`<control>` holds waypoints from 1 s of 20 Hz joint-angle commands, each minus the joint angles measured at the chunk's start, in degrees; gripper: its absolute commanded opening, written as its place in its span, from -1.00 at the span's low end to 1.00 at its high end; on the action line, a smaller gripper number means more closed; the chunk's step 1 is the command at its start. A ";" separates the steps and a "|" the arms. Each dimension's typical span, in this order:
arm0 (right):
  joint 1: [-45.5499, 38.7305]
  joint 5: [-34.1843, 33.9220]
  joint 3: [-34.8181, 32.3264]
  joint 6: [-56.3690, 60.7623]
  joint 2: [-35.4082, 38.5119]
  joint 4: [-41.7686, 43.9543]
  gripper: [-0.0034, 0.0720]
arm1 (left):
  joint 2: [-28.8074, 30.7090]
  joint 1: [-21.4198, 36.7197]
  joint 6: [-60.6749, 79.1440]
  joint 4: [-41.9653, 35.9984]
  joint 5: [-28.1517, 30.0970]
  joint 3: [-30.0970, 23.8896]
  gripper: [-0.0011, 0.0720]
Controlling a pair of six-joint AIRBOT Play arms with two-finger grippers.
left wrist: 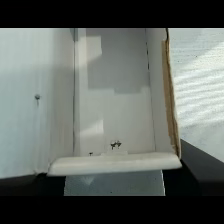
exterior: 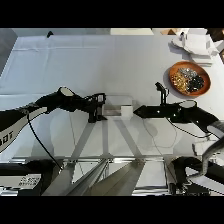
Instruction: Fold the box and place the chain.
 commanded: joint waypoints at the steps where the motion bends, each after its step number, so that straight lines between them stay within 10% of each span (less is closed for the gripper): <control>1: 0.04 0.79 0.04 -0.37 0.11 2.75 -0.28 | -0.04 -0.02 0.02 0.02 0.00 -0.02 -0.35; 15: 0.83 -2.01 0.04 3.91 4.92 -3.13 -0.27 | -0.04 -0.02 0.02 0.00 0.00 -0.02 -0.35; 18: 3.54 -3.19 0.07 4.79 4.92 -4.46 0.30 | -0.04 -0.02 0.02 0.02 0.00 -0.02 -0.35; 20: 4.72 -3.19 0.07 4.98 4.92 -4.20 0.31 | -0.04 -0.02 0.02 0.02 0.00 -0.02 -0.35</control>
